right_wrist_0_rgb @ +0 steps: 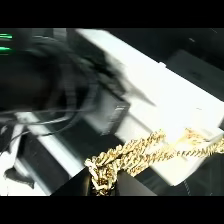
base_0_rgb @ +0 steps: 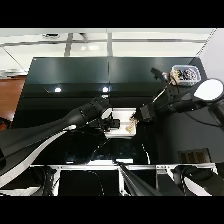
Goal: Fold the box and place the chain.
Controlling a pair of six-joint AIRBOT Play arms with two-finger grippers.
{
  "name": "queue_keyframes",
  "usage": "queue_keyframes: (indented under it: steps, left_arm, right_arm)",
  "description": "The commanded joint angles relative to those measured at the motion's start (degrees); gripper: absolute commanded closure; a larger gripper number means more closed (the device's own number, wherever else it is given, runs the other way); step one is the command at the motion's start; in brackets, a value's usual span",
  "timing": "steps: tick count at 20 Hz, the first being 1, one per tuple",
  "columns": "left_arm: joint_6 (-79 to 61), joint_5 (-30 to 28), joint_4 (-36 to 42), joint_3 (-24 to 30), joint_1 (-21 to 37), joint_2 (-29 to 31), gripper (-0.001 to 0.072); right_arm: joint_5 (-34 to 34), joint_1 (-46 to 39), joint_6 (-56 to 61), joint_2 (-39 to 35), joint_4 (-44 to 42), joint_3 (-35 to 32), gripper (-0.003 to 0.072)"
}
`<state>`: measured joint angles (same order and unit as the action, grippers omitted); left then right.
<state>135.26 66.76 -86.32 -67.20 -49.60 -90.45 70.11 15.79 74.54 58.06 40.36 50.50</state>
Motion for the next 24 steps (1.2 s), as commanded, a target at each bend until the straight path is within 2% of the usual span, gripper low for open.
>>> queue_keyframes:
  steps: [1, 4, 5, 6, 8, 11, 14, 16, 17, 18, 21, 24]
  left_arm:
    - [0.0, -0.1, 0.0, 0.0, 0.0, 0.0, 0.0676]
    - [0.0, 0.0, 0.0, 0.0, 0.0, 0.0, 0.0677]
    - [0.0, 0.0, 0.0, 0.0, 0.0, 0.0, 0.0676]
    - [0.0, -0.1, 0.0, 0.0, 0.0, 0.0, 0.0676]
    - [0.0, -0.1, 0.0, 0.0, 0.0, 0.0, 0.0676]
    - [0.0, 0.0, 0.0, 0.0, 0.0, 0.0, 0.0676]
    - [0.0, 0.0, 0.0, 0.0, 0.0, 0.0, 0.0676]
    - [0.0, 0.0, 0.0, 0.0, 0.0, 0.0, 0.0677]
    - [0.0, 0.0, 0.0, 0.0, 0.0, 0.0, 0.0677]
    - [0.0, 0.0, 0.0, 0.0, 0.0, 0.0, 0.0677]
    - [0.0, -0.1, 0.0, 0.0, 0.0, 0.0, 0.0676]
    - [0.0, 0.0, 0.0, 0.0, 0.0, 0.0, 0.0676]
  right_arm:
    - [-9.5, 0.0, 0.0, 0.3, -1.2, -7.1, 0.0668]
    - [-12.7, 0.0, 0.0, 1.5, -2.8, -9.4, 0.0658]
    - [-12.7, 0.0, 0.0, 1.7, -2.8, -9.4, 0.0469]
    - [-12.7, -0.3, -0.2, 1.6, -2.1, -9.2, 0.0318]
    - [-11.4, -3.1, -0.2, 1.6, 1.7, -8.1, 0.032]
    - [-12.1, -13.1, -0.2, 1.6, 7.8, -6.2, 0.032]
    - [-25.7, -22.5, 2.1, 1.9, 20.2, -6.8, 0.032]
    - [-35.4, -26.0, 10.0, 2.9, 26.3, -7.6, 0.0318]
    - [-38.8, -26.9, 12.2, 4.2, 27.2, -7.7, 0.0238]
    - [-41.4, -27.1, 12.3, 5.8, 26.9, -7.6, 0.0002]
    - [-41.7, -27.1, 12.3, 13.3, 24.5, -3.4, -0.0013]
    - [-37.2, -27.0, 12.4, 23.2, 15.5, 5.2, -0.0012]
